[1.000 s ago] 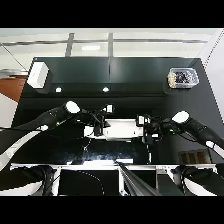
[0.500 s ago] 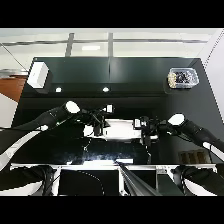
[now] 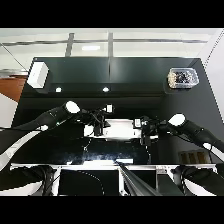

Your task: Fold the box and place the chain.

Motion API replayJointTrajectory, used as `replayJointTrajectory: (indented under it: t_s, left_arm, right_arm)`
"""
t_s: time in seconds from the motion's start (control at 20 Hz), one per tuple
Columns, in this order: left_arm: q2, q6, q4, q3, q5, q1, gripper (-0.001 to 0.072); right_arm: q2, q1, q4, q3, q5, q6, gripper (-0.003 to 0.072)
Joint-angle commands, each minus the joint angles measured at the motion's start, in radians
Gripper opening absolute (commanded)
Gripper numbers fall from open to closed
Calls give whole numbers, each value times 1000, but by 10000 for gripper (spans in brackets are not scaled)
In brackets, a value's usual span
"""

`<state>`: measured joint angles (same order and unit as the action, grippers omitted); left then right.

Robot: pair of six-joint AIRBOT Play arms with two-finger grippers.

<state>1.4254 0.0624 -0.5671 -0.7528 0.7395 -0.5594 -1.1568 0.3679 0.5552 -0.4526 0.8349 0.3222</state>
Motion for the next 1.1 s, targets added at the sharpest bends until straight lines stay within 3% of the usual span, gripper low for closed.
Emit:
replayJointTrajectory:
  t_s: [0.0, 1.05]
  left_arm:
    - [0, 0, -2, 0, 0, 0, 22]
    - [0, 2, -2, -1, -3, 11, 22]
  right_arm:
    - [11, -1, 0, -1, 1, -16, 713]
    - [11, -46, 37, -1, 16, -34, 713]
